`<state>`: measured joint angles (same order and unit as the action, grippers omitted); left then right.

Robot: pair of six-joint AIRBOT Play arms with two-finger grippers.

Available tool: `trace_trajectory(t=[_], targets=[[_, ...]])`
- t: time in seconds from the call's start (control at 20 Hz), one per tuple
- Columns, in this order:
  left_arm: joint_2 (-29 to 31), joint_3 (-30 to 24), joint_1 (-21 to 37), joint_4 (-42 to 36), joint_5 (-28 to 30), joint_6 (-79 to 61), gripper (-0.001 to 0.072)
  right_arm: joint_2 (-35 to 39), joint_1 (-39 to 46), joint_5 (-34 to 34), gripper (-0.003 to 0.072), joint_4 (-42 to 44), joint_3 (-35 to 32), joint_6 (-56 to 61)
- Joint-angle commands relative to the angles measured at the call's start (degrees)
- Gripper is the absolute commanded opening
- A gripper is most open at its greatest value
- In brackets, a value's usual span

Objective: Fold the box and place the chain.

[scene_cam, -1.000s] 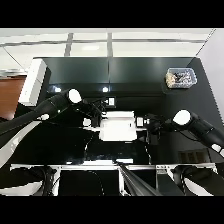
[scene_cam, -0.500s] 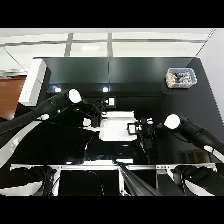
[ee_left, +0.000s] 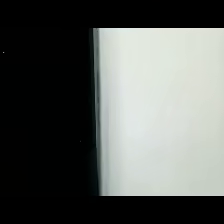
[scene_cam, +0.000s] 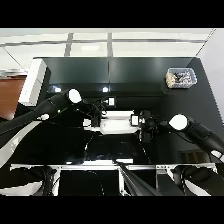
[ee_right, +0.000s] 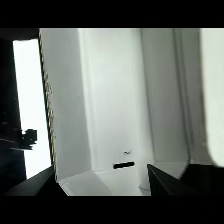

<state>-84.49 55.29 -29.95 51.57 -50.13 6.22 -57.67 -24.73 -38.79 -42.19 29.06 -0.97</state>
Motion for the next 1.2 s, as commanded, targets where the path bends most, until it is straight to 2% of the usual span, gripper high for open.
trace_trajectory(t=[0.0, 0.1, 0.2, 0.4, 0.5, 0.85, 1.05, 1.15], targets=[[0.0, 0.1, 0.0, 0.0, 0.0, 0.0, 0.0028, 1.9, 0.5, 5.5, 0.0629, 0.4, 0.0, 0.3], [0.0, 0.1, 0.0, 0.0, 0.0, 0.0, 0.0027, 1.8, 0.8, 7.8, 0.0630, 0.9, 0.2, -1.2], [0.0, 0.1, 0.0, 0.0, 0.0, 0.0, 0.0027, 1.3, 1.9, 7.0, 0.0630, 4.9, 0.2, -3.9], [0.0, 0.1, 0.0, 0.0, -0.1, 0.0, 0.0027, -1.8, 6.1, -1.8, 0.0629, 17.7, 0.2, -17.2], [0.0, 0.1, 0.0, 0.0, -0.7, 0.0, 0.0028, -4.1, 6.6, -4.5, 0.0629, 21.5, 0.2, -22.3], [0.0, 0.1, 0.0, 0.5, -2.8, 0.0, 0.0028, -9.7, 6.4, -6.3, 0.0627, 21.5, 0.3, -23.3], [0.0, 0.1, 0.0, 0.5, -2.8, 0.0, 0.0028, -12.4, 6.4, -6.2, 0.0620, 15.0, 0.9, -19.5], [0.0, 0.1, 0.0, 0.5, -2.8, 0.0, 0.0027, -13.8, 6.4, -6.0, 0.0620, 14.9, 2.2, -18.8]])
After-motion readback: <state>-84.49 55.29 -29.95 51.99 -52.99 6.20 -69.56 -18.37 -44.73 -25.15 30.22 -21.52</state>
